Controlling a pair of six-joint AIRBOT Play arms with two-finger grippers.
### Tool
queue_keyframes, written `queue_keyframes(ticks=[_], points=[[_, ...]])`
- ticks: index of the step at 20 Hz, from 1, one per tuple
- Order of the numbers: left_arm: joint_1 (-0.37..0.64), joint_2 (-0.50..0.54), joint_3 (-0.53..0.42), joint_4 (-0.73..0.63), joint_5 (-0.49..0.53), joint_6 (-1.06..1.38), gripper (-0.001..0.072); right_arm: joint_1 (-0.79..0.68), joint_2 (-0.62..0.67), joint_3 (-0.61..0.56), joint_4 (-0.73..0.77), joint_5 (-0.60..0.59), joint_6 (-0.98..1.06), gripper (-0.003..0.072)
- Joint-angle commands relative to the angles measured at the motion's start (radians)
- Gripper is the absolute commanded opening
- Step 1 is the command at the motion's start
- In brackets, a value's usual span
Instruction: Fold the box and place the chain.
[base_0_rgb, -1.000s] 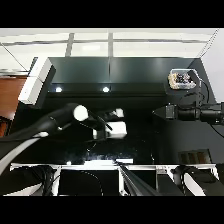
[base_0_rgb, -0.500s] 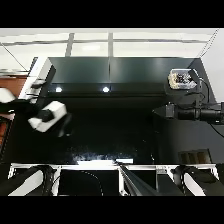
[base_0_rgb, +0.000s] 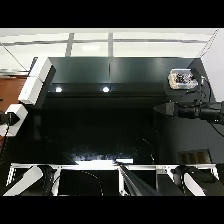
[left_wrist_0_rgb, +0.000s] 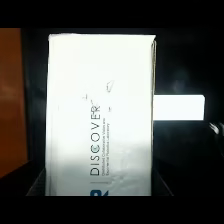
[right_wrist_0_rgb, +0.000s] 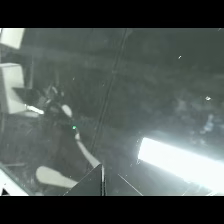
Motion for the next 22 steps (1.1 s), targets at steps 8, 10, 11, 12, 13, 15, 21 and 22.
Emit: queue_keyframes(ticks=[8,10,11,12,13,15,21,22], points=[[-0.100,-0.184,0.071,-0.056,0.176,0.051,0.0224,0.000,-0.001,0.000,-0.005,-0.033,0.024,0.0013],[-0.100,-0.203,0.071,-0.080,0.180,0.051,0.0224,0.000,-0.001,0.000,-0.005,-0.033,0.032,0.0013],[-0.100,-0.214,0.071,-0.093,0.177,0.048,0.0240,0.000,-0.001,0.000,-0.005,-0.033,0.032,0.0013],[-0.100,-0.220,0.071,-0.095,0.173,0.047,0.0394,0.000,-0.001,0.000,-0.005,-0.033,0.032,0.0013],[-0.100,-0.222,0.071,-0.095,0.178,0.045,0.0713,0.000,-0.001,0.000,-0.005,-0.032,0.032,0.0013],[-0.100,-0.211,0.082,-0.067,0.180,0.007,0.0710,0.000,-0.001,0.000,-0.003,-0.031,0.040,0.0013],[-0.110,-0.082,0.170,-0.059,0.062,-0.123,0.0709,0.009,-0.001,0.006,0.059,-0.024,0.031,0.0012],[-0.124,-0.053,0.181,-0.064,0.033,-0.139,0.0708,0.009,-0.001,0.021,0.037,-0.021,0.032,0.0012]])
